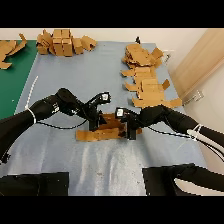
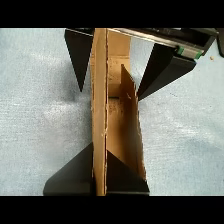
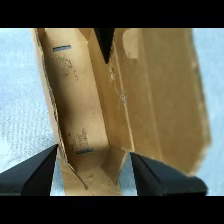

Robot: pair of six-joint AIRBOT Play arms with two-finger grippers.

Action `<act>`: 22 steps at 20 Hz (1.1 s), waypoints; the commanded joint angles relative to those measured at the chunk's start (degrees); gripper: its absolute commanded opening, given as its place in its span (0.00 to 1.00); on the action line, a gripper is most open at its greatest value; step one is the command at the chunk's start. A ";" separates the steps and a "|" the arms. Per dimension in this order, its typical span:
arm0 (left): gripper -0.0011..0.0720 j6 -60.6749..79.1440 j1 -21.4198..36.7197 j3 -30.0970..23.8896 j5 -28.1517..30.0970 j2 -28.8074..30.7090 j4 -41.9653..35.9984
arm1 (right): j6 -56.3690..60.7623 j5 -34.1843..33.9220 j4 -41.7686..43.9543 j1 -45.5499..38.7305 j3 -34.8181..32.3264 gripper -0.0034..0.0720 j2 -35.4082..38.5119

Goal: Fold the box.

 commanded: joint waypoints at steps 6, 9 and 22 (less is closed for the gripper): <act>0.03 0.00 -0.02 0.04 0.02 -0.02 0.02 | 0.00 0.52 -2.71 1.33 0.24 0.98 -0.15; 0.03 0.00 -0.02 0.04 0.02 -0.02 0.02 | 0.00 0.57 -3.85 2.84 0.26 0.98 -0.42; 0.03 0.00 -0.02 0.04 0.02 -0.02 0.02 | 0.00 2.34 -3.54 4.20 0.28 0.98 -2.47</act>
